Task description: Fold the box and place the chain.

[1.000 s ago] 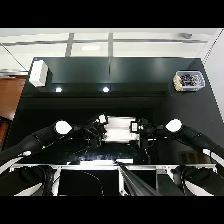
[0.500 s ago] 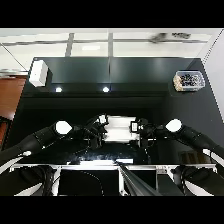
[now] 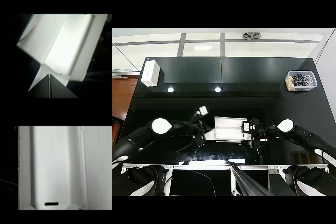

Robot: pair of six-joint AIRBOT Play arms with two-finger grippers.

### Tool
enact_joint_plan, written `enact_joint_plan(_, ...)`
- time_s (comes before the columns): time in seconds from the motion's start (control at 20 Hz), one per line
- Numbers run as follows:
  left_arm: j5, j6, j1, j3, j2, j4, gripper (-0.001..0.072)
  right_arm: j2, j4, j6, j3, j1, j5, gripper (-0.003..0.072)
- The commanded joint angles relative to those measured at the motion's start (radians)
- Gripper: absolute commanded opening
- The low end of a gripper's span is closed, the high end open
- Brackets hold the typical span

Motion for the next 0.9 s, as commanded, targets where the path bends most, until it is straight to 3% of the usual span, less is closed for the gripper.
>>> enact_joint_plan(0.0, -0.168, -0.352, 0.158, 0.001, 0.114, 0.172, 0.0029, 0.0, -0.001, -0.001, 0.001, 0.0, 0.0, 0.0542)
enact_joint_plan(0.2, -0.407, -0.505, 0.396, 0.001, 0.16, 0.246, 0.0029, 0.0, -0.001, -0.001, 0.001, 0.0, 0.0, 0.0542)
enact_joint_plan(0.3, -0.469, -0.522, 0.491, 0.0, 0.159, 0.245, 0.0029, 0.0, -0.001, -0.001, 0.001, 0.0, 0.0, 0.0542)
enact_joint_plan(0.55, -0.389, -0.947, 0.628, -0.049, 0.155, 0.235, 0.003, 0.0, -0.001, -0.001, 0.001, 0.0, 0.0, 0.0542)
enact_joint_plan(0.7, -0.335, -0.951, 0.619, -0.096, 0.144, 0.195, 0.003, 0.0, -0.001, -0.001, 0.001, 0.0, 0.0, 0.0542)
enact_joint_plan(0.85, -0.356, -0.944, 0.582, -0.111, 0.076, 0.124, 0.003, 0.0, -0.001, -0.001, 0.001, 0.0, 0.0, 0.0542)
